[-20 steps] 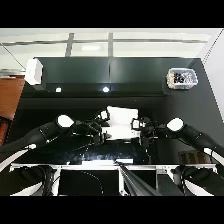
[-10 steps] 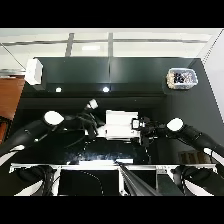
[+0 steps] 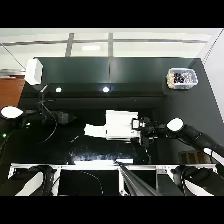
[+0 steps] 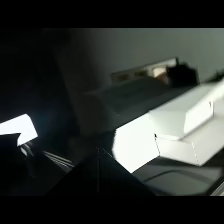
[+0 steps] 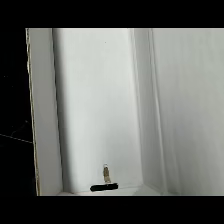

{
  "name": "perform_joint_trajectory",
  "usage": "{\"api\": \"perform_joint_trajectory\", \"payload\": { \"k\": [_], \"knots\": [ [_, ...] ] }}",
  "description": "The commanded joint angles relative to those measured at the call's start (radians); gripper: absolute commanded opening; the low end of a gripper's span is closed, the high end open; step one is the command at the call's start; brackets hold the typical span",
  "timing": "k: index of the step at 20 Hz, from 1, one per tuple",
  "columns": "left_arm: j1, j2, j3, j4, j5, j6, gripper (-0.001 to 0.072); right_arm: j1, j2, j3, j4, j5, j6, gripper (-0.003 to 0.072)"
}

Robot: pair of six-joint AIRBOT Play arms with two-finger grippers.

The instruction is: Fold the box and place the chain.

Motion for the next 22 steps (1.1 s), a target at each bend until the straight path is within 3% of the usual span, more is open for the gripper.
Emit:
{"api": "perform_joint_trajectory", "payload": {
  "k": [1,5,8,10,13,18,19,22],
  "knots": [
    [0.105,-0.051,-0.057,0.05,-0.048,-0.399,0.0031,0.0,0.001,0.0,0.0,0.0,0.0,0.0534],
    [0.046,-0.216,-0.071,0.014,-0.114,-0.306,0.0031,0.0,0.001,0.0,0.0,0.0,0.0,0.0534],
    [-0.087,-0.304,-0.067,-0.09,-0.051,-0.262,0.003,0.0,0.001,0.0,0.0,0.0,0.0,0.0534],
    [-0.184,-0.335,-0.062,-0.15,0.004,-0.257,0.003,0.0,0.001,0.0,0.0,0.0,0.0,0.0534],
    [-0.282,-0.347,-0.031,-0.161,0.008,-0.219,0.003,0.0,0.001,0.0,0.0,0.0,0.0,0.0534],
    [-0.311,-0.347,0.044,-0.185,-0.043,-0.189,0.0038,0.0,0.001,0.0,0.0,0.0,0.0,0.0534],
    [-0.311,-0.347,0.063,-0.185,-0.063,-0.183,0.0112,0.0,0.001,0.0,0.0,0.0,0.0,0.0534],
    [-0.311,-0.347,0.122,-0.178,-0.094,-0.182,0.0499,0.0,0.001,0.0,0.0,0.0,0.0,0.0534]
  ]
}}
